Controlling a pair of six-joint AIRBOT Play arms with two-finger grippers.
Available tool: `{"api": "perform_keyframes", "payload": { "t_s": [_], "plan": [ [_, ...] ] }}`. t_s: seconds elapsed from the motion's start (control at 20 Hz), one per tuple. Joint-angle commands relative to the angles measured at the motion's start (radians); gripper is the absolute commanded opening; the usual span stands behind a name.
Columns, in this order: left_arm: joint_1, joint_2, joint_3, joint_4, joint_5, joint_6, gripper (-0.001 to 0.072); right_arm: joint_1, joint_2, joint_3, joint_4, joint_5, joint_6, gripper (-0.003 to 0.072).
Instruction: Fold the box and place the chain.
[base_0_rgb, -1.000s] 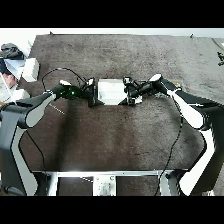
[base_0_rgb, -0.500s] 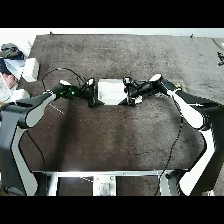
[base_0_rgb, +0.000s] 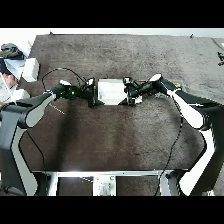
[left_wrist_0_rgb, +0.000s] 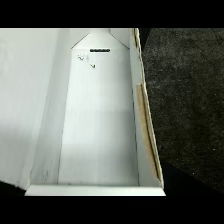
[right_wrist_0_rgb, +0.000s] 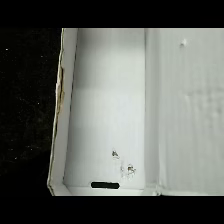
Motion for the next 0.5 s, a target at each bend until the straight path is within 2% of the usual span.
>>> {"api": "perform_keyframes", "payload": {
  "t_s": [0.0, 0.35, 0.4, 0.45],
  "plan": [
    [0.001, 0.000, 0.000, 0.000, 0.000, 0.000, 0.0285, 0.001, 0.000, 0.000, 0.003, 0.001, 0.000, 0.0536],
    [0.001, 0.000, 0.000, 0.000, 0.000, 0.000, 0.0286, 0.001, 0.000, 0.000, 0.003, 0.001, 0.001, 0.0537],
    [0.001, 0.000, 0.000, 0.000, 0.000, 0.000, 0.0285, 0.000, 0.001, 0.000, 0.003, 0.004, 0.000, 0.0655],
    [0.001, 0.000, 0.000, 0.000, 0.000, 0.000, 0.0285, 0.000, 0.007, 0.000, 0.002, 0.005, 0.001, 0.0662]
  ]
}}
